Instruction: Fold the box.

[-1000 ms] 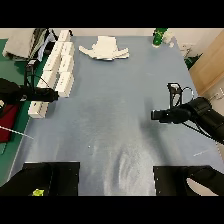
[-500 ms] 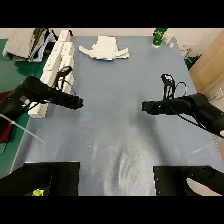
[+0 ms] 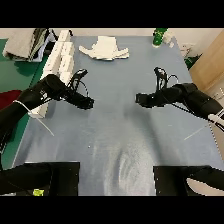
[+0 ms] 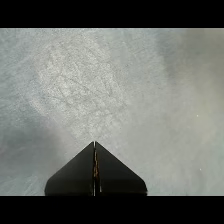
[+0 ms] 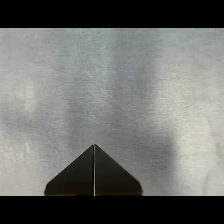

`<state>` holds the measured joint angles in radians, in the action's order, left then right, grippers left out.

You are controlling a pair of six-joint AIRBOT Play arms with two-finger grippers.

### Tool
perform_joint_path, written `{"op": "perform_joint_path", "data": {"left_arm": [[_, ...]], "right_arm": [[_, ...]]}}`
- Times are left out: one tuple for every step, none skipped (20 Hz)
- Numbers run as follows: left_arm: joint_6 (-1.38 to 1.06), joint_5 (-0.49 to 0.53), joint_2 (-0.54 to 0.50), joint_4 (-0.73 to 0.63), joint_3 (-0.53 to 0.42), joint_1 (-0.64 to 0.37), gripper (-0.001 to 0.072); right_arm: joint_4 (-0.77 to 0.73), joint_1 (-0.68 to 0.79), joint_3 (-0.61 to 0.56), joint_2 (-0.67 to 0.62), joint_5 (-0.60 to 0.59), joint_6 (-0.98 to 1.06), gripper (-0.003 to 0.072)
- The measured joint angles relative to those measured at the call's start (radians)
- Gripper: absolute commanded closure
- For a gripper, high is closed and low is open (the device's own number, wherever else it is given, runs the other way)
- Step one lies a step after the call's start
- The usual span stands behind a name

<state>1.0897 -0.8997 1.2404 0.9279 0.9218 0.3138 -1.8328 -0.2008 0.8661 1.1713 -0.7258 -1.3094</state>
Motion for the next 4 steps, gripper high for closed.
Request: {"op": "perform_joint_path", "data": {"left_arm": [[0.000, 0.001, 0.001, 0.000, 0.001, 0.001, 0.0697], [0.000, 0.000, 0.003, -0.004, 0.002, 0.002, 0.0697], [0.000, 0.000, 0.004, -0.004, 0.003, 0.005, 0.0697], [0.000, 0.000, 0.005, -0.005, 0.004, 0.005, 0.0697]], "right_arm": [[-0.001, 0.000, 0.002, 0.002, 0.000, 0.000, 0.0677], [-0.002, 0.000, 0.004, 0.004, -0.001, 0.000, 0.0677], [-0.002, 0.000, 0.005, 0.006, -0.001, 0.000, 0.0677], [-0.002, 0.000, 0.006, 0.006, -0.001, 0.000, 0.0677]]}}
